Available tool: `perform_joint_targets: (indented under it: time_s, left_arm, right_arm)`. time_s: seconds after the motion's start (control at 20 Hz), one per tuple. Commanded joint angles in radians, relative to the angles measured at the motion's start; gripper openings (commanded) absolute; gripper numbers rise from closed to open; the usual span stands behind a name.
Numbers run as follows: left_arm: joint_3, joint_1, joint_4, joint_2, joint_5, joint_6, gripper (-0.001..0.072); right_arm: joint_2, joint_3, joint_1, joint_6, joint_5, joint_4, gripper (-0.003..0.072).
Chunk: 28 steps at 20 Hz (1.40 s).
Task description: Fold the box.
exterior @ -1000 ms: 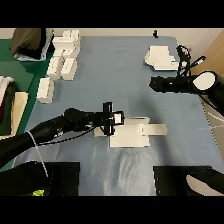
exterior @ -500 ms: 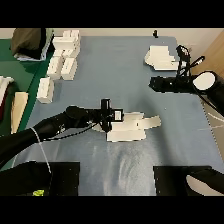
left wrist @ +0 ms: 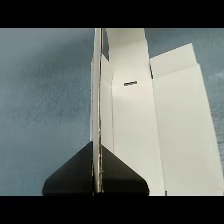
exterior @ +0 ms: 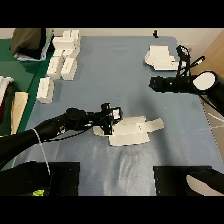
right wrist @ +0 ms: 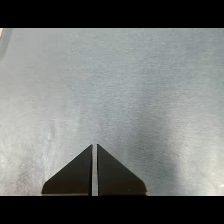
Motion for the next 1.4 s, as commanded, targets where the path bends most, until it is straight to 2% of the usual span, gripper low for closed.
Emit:
perform_joint_targets:
  time_s: [0.0,0.1,0.35,0.6,0.85,1.05,1.35]
  left_arm:
    - [-0.025,-0.001,0.008,-0.003,-0.079,-0.047,0.0012]
    - [-0.026,-0.001,0.013,-0.003,-0.142,-0.057,0.0013]
    - [-0.025,0.0,0.06,0.011,-0.145,-0.148,0.0013]
    - [-0.014,0.036,0.063,0.089,-0.162,-0.209,0.0014]
    - [-0.015,0.06,0.064,0.051,-0.209,-0.224,0.0013]
    - [-0.015,0.06,0.082,0.014,-0.304,-0.234,0.0014]
    - [-0.015,0.062,0.11,0.014,-0.304,-0.253,0.0014]
  right_arm:
    - [0.001,0.001,0.0,0.0,0.0,0.0,0.0044]
    - [0.001,0.001,0.0,0.0,0.0,0.0,0.0044]
    - [0.001,0.001,0.0,0.0,0.0,0.0,0.0044]
    - [0.001,0.001,0.0,0.0,0.0,0.0,0.0044]
    - [0.001,0.001,0.005,0.0,0.0,0.001,0.0043]
    - [0.001,0.001,0.021,0.0,0.0,0.0,0.0016]
    - [0.001,0.001,0.021,0.0,0.0,-0.001,0.0016]
